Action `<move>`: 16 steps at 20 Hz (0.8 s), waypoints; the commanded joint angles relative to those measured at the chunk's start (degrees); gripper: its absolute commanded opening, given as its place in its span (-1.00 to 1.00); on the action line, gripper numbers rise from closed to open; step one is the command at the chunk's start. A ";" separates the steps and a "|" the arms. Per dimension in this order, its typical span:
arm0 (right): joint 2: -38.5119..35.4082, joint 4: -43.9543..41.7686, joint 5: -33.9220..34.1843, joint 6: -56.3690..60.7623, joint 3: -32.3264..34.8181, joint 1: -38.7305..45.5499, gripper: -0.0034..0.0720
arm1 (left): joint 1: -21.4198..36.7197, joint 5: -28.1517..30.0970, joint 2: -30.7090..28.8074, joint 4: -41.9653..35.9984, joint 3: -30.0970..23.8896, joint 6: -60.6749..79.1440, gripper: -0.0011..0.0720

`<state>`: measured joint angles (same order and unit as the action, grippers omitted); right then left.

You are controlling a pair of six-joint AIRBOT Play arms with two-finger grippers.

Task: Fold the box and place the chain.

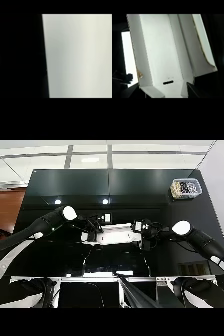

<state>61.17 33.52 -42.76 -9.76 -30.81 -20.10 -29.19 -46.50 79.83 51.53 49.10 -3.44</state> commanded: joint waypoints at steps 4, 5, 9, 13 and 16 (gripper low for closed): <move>0.09 -4.04 3.41 -10.08 -0.07 0.11 0.96 | -0.02 -0.07 0.02 0.02 0.00 0.02 -0.89; 0.09 -6.34 3.96 -13.42 -0.20 0.11 0.96 | -0.02 -0.07 0.02 0.02 0.00 0.04 -0.89; 0.61 -8.26 4.44 -15.56 -0.37 0.85 0.96 | -0.02 -0.07 0.02 0.04 0.00 0.04 -0.89; 4.09 -10.60 2.43 -16.24 -0.37 1.42 0.96 | 0.00 -0.04 0.02 0.04 0.00 0.04 -0.89; 4.96 -10.60 4.44 -16.26 -0.39 1.77 0.96 | 0.00 -0.04 0.02 0.04 0.00 0.04 -0.89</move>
